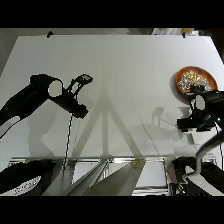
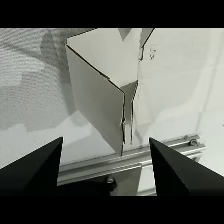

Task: Fold the box and place the chain.

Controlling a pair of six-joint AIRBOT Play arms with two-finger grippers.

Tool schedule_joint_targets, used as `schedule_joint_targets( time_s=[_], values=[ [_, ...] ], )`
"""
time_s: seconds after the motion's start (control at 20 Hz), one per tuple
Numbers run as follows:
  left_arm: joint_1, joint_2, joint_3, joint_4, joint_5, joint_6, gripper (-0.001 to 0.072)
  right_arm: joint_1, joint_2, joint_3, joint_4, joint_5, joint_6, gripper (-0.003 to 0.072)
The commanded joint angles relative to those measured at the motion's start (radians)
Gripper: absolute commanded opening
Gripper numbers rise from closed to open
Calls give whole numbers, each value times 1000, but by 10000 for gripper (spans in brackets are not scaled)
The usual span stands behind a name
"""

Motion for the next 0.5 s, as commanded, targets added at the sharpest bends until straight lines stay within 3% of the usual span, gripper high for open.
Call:
schedule_joint_targets(
  time_s=[0.0,0.45],
  values=[
    [0,0,-2,0,0,0,349,1,-1,0,0,0,0,595],
    [0,0,-2,0,0,1,349,1,0,0,1,-27,1,595]
  ],
)
